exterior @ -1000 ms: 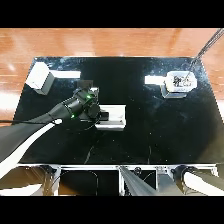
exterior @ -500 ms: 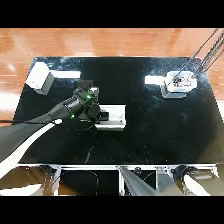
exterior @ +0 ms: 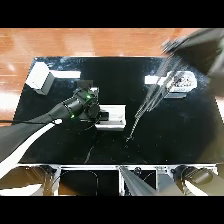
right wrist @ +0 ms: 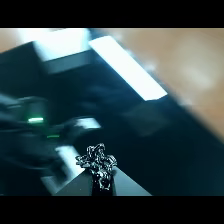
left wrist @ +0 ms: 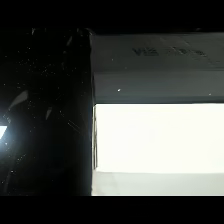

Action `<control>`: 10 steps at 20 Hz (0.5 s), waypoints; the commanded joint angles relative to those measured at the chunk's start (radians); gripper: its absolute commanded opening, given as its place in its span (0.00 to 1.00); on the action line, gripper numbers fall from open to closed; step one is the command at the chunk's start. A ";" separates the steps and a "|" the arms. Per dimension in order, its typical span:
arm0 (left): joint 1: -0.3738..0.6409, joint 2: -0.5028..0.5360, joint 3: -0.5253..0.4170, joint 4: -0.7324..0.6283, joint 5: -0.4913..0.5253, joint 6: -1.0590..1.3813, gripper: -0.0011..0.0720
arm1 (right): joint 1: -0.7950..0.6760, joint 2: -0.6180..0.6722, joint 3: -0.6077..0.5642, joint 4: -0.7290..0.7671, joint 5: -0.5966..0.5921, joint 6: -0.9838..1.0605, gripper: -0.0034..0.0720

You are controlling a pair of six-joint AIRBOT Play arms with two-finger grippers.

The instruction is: Fold the box and place the chain.

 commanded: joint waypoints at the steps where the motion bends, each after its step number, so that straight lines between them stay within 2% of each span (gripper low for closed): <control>1: 0.000 0.000 0.000 0.000 0.000 0.000 0.04 | 0.103 -0.025 -0.114 0.078 -0.051 0.002 0.07; 6: 0.000 0.000 0.000 0.000 0.000 0.000 0.04 | 0.127 -0.129 -0.116 0.079 -0.103 -0.013 0.07; 10: 0.000 0.000 0.000 0.000 0.000 0.000 0.04 | 0.127 -0.207 -0.121 0.093 -0.092 -0.012 0.07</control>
